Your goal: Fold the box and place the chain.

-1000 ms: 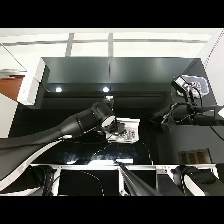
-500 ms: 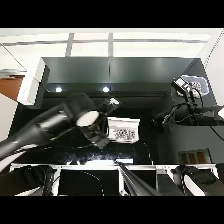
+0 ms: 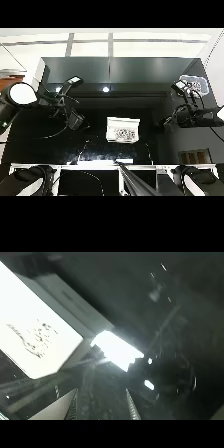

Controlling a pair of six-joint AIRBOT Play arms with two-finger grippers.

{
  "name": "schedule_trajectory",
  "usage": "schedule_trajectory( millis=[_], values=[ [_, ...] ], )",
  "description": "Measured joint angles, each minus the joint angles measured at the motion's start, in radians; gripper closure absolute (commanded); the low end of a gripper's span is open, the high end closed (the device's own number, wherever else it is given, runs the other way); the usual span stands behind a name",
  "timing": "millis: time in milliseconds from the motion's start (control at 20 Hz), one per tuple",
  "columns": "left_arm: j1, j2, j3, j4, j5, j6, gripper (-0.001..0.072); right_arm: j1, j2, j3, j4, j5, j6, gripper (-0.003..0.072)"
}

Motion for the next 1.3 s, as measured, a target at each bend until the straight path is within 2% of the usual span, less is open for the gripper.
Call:
schedule_trajectory(
  millis=[100, 200, 400, 550, 900, 1300],
  values=[
    [0.062, -0.010, -0.079, -0.103, 0.051, 0.211, -0.0004, 0.000, 0.000, 0.000, -0.034, 0.002, 0.052, -0.0024],
    [0.077, -0.034, -0.137, -0.167, 0.097, 0.422, -0.0004, 0.000, 0.000, 0.000, -0.056, 0.005, 0.093, -0.0023],
    [0.023, -0.109, -0.193, -0.225, 0.167, 0.829, -0.0001, 0.000, 0.000, 0.000, -0.075, 0.006, 0.155, -0.0023],
    [-0.041, -0.172, -0.206, -0.244, 0.193, 1.038, -0.0001, 0.000, 0.000, 0.000, -0.079, 0.008, 0.180, -0.0023],
    [-0.107, -0.299, -0.213, -0.375, 0.227, 1.206, -0.0001, 0.000, 0.000, 0.000, -0.083, 0.010, 0.197, -0.0022],
    [-0.153, -0.336, -0.209, -0.432, 0.295, 1.229, -0.0001, 0.000, 0.000, 0.000, -0.083, 0.009, 0.199, -0.0022]
  ],
)
